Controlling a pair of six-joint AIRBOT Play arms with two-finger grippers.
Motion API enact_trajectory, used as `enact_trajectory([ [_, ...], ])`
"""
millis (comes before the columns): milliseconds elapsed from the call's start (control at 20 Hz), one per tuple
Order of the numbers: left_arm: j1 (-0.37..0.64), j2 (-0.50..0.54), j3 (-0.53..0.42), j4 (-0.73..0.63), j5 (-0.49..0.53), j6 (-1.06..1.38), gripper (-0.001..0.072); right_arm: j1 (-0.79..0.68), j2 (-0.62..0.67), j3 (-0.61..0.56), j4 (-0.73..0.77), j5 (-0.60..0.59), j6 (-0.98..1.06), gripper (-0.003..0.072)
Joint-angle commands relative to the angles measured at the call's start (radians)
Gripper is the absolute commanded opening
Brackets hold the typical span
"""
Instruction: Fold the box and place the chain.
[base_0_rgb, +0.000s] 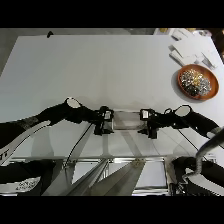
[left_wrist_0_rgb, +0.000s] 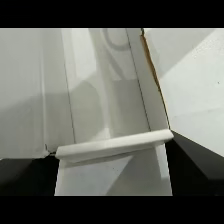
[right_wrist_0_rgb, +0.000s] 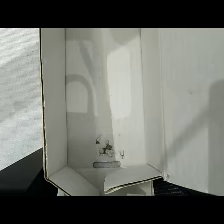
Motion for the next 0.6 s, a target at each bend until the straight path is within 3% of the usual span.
enact_trajectory([
  [0,-0.006,-0.012,0.000,-0.032,0.004,-0.001,0.0698,0.000,0.000,0.000,0.000,0.000,0.000,0.0400],
  [250,-0.013,-0.012,0.000,-0.035,0.005,0.000,0.0692,0.000,0.000,0.000,0.000,0.000,0.000,0.0400],
  [300,-0.016,-0.012,0.000,-0.035,0.008,0.000,0.0630,0.000,0.000,0.000,0.000,0.000,0.000,0.0400],
  [350,-0.017,-0.012,0.000,-0.034,0.013,-0.002,0.0471,0.000,0.000,0.000,0.000,0.000,0.000,0.0400],
  [400,-0.018,-0.012,0.000,-0.034,0.016,-0.004,0.0259,0.000,0.000,0.000,0.000,0.000,0.000,0.0400],
  [450,-0.019,-0.012,0.000,-0.034,0.018,-0.004,0.0123,0.000,0.000,0.000,0.000,0.000,0.000,0.0400],
  [500,-0.019,-0.012,0.000,-0.034,0.017,-0.005,0.0080,0.000,0.000,0.000,0.000,0.000,0.000,0.0400],
  [550,-0.019,-0.012,0.000,-0.035,0.017,-0.005,0.0082,0.000,0.000,0.000,0.000,0.000,0.000,0.0400],
])
